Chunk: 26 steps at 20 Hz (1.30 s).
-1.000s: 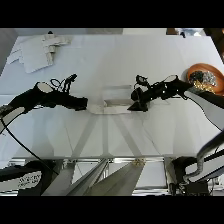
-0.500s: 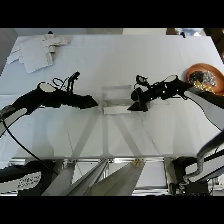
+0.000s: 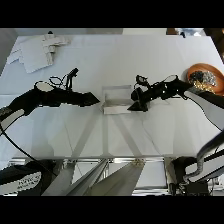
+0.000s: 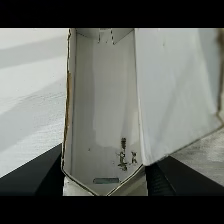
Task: Fold the box and place the chain.
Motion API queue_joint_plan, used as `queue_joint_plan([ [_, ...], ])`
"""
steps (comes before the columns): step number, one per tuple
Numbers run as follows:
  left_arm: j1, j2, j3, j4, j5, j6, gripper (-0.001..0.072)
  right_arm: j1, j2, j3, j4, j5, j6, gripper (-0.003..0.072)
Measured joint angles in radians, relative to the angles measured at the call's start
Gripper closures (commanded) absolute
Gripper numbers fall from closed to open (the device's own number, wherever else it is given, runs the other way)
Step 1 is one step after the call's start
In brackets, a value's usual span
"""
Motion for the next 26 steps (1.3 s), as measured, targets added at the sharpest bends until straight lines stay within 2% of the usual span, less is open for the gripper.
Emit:
queue_joint_plan([
  [4, -0.018, 0.001, 0.0, 0.005, 0.003, 0.016, 0.0339, 0.0, 0.0, 0.0, 0.0, 0.0, 0.0, 0.0281],
  [6, -0.034, 0.001, 0.0, 0.006, 0.013, 0.018, 0.0156, 0.0, 0.0, 0.0, 0.0, 0.0, 0.0, 0.0281],
  [7, -0.043, 0.001, 0.0, 0.006, 0.021, 0.018, 0.013, 0.0, 0.0, 0.0, 0.0, 0.0, 0.0, 0.0281],
  [26, -0.136, -0.026, 0.0, 0.004, 0.142, -0.029, 0.0149, 0.0, 0.0, 0.0, 0.0, 0.0, 0.0, 0.0281],
])
